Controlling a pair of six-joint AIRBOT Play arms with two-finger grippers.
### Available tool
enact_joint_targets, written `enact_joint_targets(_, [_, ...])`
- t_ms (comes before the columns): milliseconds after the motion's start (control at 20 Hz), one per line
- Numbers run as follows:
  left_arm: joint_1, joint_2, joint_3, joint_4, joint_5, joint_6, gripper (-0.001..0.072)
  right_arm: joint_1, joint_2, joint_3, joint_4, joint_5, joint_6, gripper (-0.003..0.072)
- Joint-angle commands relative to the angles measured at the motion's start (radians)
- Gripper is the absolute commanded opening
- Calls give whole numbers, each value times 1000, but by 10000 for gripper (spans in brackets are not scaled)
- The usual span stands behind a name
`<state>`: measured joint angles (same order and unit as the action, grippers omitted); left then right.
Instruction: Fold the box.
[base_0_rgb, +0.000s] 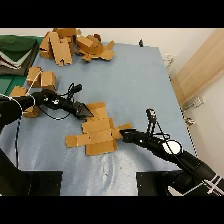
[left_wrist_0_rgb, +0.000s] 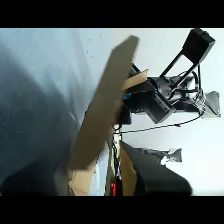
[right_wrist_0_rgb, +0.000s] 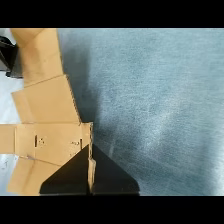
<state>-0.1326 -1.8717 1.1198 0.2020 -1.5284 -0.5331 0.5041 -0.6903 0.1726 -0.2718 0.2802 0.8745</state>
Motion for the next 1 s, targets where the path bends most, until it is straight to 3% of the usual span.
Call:
enact_joint_targets(0, [-8, 0, 1, 2, -61, 25, 397, 1, 0, 0, 0, 3, 1, 4])
enact_joint_targets(100, [-13, 0, 1, 14, -66, 40, 370, 1, 0, 0, 0, 1, 1, 4])
enact_joint_targets(150, [-16, 0, 1, 15, -66, 60, 206, 1, 0, 0, 0, -1, 1, 4])
enact_joint_targets(200, [-19, 0, 1, 15, -66, 78, 171, 1, 0, 0, 0, -1, 1, 4])
enact_joint_targets(500, [-24, 0, 1, 16, -68, 100, 170, 1, 0, 0, 0, -10, 1, 4])
enact_joint_targets(600, [-24, 0, 1, 31, -67, 119, 59, 1, 0, 0, 0, -13, 1, 4])
enact_joint_targets(900, [-24, 0, 1, 38, -49, 155, 15, 1, 0, 0, 0, -12, 1, 6])
enact_joint_targets(950, [-24, 0, 2, 39, -51, 168, 15, 1, 0, 0, 1, -14, 3, 69])
